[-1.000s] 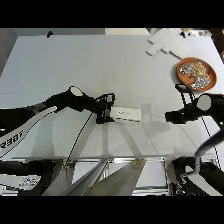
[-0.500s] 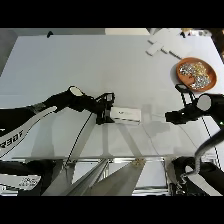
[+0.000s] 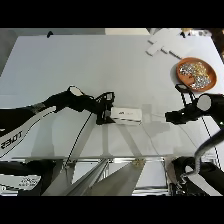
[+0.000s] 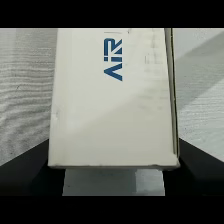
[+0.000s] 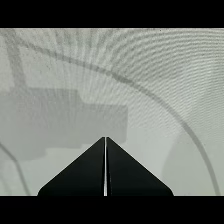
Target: Fold the box and place the chain.
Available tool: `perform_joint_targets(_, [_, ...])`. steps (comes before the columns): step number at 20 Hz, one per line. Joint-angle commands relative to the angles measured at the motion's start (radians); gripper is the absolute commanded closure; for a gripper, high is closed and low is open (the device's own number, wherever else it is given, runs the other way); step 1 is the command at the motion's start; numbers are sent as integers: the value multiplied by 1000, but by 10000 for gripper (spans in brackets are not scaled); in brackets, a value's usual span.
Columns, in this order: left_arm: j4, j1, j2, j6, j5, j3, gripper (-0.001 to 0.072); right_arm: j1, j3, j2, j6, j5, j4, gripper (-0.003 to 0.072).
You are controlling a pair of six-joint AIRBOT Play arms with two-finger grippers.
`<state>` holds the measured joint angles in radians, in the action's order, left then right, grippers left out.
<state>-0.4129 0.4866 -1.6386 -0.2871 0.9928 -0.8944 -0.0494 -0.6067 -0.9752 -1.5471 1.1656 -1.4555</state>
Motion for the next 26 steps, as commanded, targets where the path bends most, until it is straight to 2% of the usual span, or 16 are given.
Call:
perform_joint_targets(1, [-37, -2, 56, 153, -23, 0, 708, 1, 0, 0, 0, 0, 0, 669])
perform_joint_targets(4, [-177, -23, 182, 386, -92, 0, 709, 1, 0, 0, 0, 0, 0, 669])
perform_joint_targets(7, [-324, -91, 330, 545, -140, 0, 709, 1, 0, 0, 0, 0, 0, 669])
perform_joint_targets(10, [-365, -218, 475, 686, -175, 0, 709, 1, 0, 0, 0, 0, 0, 669])
perform_joint_targets(13, [-367, -374, 577, 770, -177, 0, 709, 1, 0, 0, 0, 0, 0, 669])
perform_joint_targets(16, [-394, -536, 618, 832, -153, 1, 709, 1, 0, 0, 0, 0, 0, 669])
perform_joint_targets(20, [-583, -686, 620, 1022, -118, 18, 710, 1, 0, 0, 0, 0, 0, 669])
perform_joint_targets(23, [-661, -749, 620, 1151, -111, 60, 710, 1, 0, 0, 0, 0, 0, 669])
perform_joint_targets(26, [-808, -756, 620, 1261, -91, 122, 710, 1, 0, 0, 0, 0, 0, 669])
